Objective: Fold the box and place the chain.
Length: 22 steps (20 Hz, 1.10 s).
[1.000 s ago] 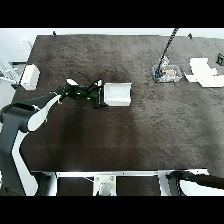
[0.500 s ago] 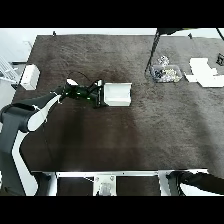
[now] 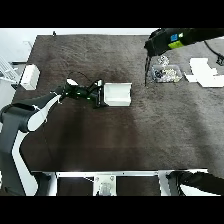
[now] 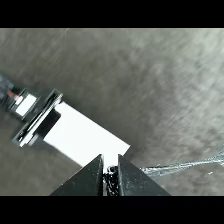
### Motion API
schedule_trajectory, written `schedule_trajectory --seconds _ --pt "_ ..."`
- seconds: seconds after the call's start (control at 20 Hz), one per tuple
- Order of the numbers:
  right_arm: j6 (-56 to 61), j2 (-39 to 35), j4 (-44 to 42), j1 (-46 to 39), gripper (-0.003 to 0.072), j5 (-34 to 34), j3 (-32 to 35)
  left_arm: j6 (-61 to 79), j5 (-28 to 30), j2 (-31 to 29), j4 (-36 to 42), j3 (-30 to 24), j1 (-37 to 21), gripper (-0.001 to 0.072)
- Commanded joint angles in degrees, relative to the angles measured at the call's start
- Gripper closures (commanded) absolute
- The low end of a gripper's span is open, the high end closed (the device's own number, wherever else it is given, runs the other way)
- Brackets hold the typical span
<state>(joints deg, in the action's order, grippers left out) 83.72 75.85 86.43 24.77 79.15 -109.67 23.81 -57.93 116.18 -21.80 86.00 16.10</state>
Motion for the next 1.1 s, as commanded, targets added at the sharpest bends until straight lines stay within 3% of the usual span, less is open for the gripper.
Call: schedule_trajectory --seconds 0.0,0.5,1.05 --pt "0.00 0.02 -0.92 1.60 0.0677 -0.55 4.37 0.02 0.02 -0.02 -0.02 -0.02 -0.04 0.0363" --pt "-0.02 0.26 -7.96 2.45 0.0677 -15.23 17.18 0.02 0.02 0.00 -0.02 -0.02 -0.04 0.0362" --pt "-0.04 8.04 -14.67 2.73 0.0678 -21.09 22.32 0.02 0.02 0.00 -0.02 -0.02 -0.04 0.0362"
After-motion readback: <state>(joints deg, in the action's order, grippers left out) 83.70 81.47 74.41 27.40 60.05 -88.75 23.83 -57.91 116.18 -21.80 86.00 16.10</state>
